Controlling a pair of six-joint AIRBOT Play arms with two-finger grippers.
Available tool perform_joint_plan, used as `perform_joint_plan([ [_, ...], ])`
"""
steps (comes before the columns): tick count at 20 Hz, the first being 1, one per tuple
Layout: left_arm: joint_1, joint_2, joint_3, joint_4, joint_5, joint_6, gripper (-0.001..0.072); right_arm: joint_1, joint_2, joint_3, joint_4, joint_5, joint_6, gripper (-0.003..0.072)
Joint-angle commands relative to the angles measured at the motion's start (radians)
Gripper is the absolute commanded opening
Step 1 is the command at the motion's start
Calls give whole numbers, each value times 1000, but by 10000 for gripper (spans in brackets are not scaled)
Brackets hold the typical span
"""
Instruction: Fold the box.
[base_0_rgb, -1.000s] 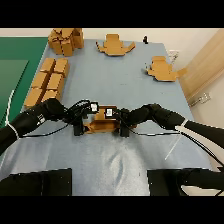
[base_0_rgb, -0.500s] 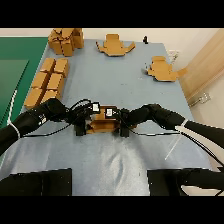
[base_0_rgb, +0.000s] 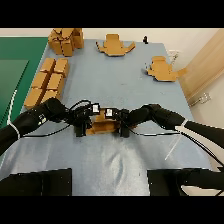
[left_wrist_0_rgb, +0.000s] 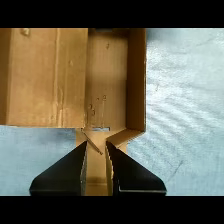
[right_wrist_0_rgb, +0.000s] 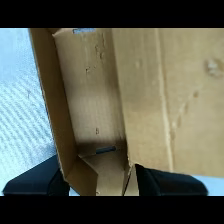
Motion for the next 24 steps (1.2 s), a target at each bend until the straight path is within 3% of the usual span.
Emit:
perform_joint_plan([
  [1,0,-1,-1,-2,-51,3,187,0,0,0,2,5,2,7],
  [7,8,0,14,-1,45,3,190,0,0,0,2,5,2,7],
  [8,8,0,18,4,46,2,285,0,0,0,2,5,2,7],
  [9,8,0,18,8,47,2,510,0,0,0,2,6,2,7],
  [10,8,0,18,18,45,-6,531,0,0,0,2,6,2,7],
  [15,8,0,18,97,-11,-9,524,0,0,0,1,8,1,7],
  [16,8,0,18,97,-24,-8,493,0,0,0,1,8,1,7],
  [17,7,0,18,93,-31,-8,383,0,0,0,1,8,1,7],
  [18,7,0,18,89,-34,-8,353,0,0,0,1,8,1,7],
  [24,6,-1,18,54,-32,-6,353,0,-1,0,0,11,1,7],
])
